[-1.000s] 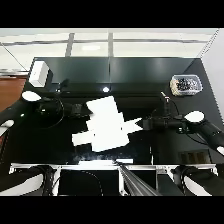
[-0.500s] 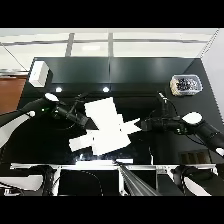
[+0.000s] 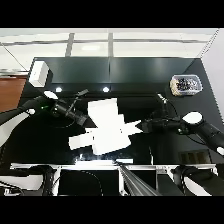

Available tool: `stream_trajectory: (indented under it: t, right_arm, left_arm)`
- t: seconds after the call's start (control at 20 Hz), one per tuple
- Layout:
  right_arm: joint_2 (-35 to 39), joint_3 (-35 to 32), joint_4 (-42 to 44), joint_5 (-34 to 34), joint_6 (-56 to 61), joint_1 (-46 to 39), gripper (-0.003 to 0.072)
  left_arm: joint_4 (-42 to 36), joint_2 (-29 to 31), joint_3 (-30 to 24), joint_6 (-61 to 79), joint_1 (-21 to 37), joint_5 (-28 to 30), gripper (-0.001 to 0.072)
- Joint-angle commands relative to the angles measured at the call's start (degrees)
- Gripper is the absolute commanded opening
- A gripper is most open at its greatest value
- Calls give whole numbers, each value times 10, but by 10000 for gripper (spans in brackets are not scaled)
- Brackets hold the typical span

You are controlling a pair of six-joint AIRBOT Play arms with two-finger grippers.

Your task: Fold the box and place the chain.

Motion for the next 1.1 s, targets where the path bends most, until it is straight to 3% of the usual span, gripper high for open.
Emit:
stream_trajectory:
  t: [0.0,0.05,0.25,0.4,0.65,0.85,1.05]
  right_arm:
    - [0,22,-52,67,5,-43,370]
    - [0,35,-61,87,5,-61,613]
    - [0,118,-103,198,-8,-113,620]
    - [0,160,-127,213,-113,-110,620]
    - [0,163,-111,145,-264,-81,620]
    - [0,163,-118,49,-314,-19,619]
    - [0,163,-145,39,-313,2,619]
  left_arm:
    - [19,19,1,17,-10,7,22]
    - [25,35,0,18,-18,18,22]
    - [-4,142,-28,103,-67,78,23]
    - [16,188,-46,241,-99,170,26]
    - [25,153,-46,334,-126,298,26]
    - [24,113,-45,370,-141,292,25]
    - [24,103,-45,392,-168,297,24]
